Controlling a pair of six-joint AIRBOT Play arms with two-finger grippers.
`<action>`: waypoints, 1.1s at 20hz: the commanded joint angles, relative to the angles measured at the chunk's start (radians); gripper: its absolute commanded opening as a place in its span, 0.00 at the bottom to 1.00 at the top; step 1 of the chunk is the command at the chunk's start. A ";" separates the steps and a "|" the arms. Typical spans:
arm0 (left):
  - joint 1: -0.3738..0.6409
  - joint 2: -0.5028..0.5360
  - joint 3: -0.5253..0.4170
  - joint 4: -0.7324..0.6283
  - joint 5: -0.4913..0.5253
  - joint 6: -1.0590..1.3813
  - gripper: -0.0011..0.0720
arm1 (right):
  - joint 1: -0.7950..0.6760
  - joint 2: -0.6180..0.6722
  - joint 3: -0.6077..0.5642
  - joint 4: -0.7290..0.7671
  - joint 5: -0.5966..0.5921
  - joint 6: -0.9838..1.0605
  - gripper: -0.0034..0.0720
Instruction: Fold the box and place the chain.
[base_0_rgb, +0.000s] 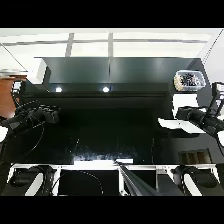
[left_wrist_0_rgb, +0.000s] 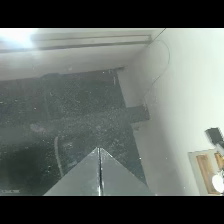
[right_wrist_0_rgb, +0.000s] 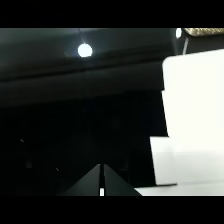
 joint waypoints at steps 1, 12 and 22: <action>0.000 0.001 -0.001 0.000 0.000 0.000 0.05 | 0.000 0.001 0.000 0.025 -0.100 0.002 0.83; -0.002 -0.005 -0.001 -0.111 0.192 -0.055 0.44 | -0.441 -0.072 0.065 -0.643 -0.129 0.436 0.99; -0.010 -0.067 -0.001 -0.066 0.198 -0.001 0.99 | -1.081 -0.842 0.649 0.047 0.316 -0.188 0.98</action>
